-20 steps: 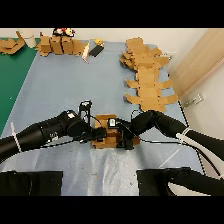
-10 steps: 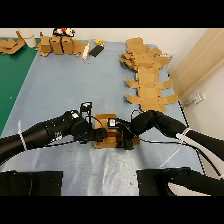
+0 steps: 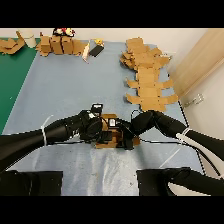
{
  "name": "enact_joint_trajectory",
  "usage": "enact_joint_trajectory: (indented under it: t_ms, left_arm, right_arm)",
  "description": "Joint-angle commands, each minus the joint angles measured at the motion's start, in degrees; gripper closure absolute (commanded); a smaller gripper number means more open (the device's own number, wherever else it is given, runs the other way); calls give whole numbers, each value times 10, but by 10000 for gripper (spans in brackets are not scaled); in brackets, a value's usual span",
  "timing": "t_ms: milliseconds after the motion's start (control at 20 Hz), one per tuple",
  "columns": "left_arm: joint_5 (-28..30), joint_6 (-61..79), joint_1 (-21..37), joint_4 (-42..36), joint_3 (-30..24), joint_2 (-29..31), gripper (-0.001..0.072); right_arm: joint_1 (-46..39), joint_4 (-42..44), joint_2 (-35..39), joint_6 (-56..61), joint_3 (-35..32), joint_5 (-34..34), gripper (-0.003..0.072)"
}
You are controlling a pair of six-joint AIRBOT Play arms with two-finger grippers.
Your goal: Fold the box.
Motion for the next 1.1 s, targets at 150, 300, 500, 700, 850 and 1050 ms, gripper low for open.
enact_joint_trajectory:
  t_ms: [150,300,500,700,850,1050]
  left_arm:
    - [-9,4,-2,5,8,-15,317]
    - [-17,-1,-2,5,8,-23,489]
    - [-17,-16,-3,3,8,-25,699]
    - [-18,-16,-3,-2,8,-25,699]
    - [-21,-14,-3,-4,8,-23,313]
    - [-36,-12,-1,-3,8,-5,113]
  right_arm:
    - [0,0,0,0,0,0,145]
    - [0,0,0,0,0,0,146]
    - [0,0,0,0,0,0,145]
    - [0,0,0,0,0,0,145]
    - [0,0,0,0,0,0,146]
    - [0,0,0,0,0,0,146]
